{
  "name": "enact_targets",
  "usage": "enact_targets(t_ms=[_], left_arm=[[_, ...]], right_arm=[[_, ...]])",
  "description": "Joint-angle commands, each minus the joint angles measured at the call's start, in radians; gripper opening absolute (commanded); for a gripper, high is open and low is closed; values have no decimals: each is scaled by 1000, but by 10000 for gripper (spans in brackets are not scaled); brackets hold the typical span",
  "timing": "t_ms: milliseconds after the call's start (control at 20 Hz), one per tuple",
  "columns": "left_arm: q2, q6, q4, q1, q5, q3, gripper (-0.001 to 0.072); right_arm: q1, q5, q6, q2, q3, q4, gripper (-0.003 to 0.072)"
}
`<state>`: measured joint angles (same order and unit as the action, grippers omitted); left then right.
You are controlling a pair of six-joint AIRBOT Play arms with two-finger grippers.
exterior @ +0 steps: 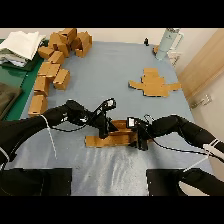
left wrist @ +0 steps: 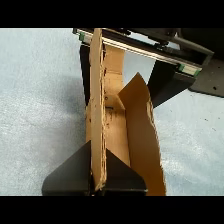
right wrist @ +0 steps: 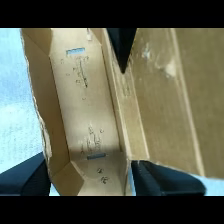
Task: Fold the box.
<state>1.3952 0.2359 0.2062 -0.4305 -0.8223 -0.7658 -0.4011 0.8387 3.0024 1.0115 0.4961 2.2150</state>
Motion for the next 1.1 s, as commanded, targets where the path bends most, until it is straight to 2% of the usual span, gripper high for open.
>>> enact_targets(t_ms=[0, 850, 900, 950, 1050], left_arm=[[0, 0, 0, 0, 0, 0, 14], [0, 0, 0, 0, 0, 0, 14], [0, 0, 0, 0, 0, 0, 13], [0, 0, 0, 0, 0, 0, 14], [0, 0, 0, 0, 0, 0, 14]], right_arm=[[0, -1, 2, 4, 1, -3, 720], [-19, -44, 2, 62, 1, -8, 720], [-19, -41, 2, 62, 1, -9, 662], [-19, -34, 2, 62, 1, -12, 572], [-19, -33, 2, 67, -2, -13, 571]])
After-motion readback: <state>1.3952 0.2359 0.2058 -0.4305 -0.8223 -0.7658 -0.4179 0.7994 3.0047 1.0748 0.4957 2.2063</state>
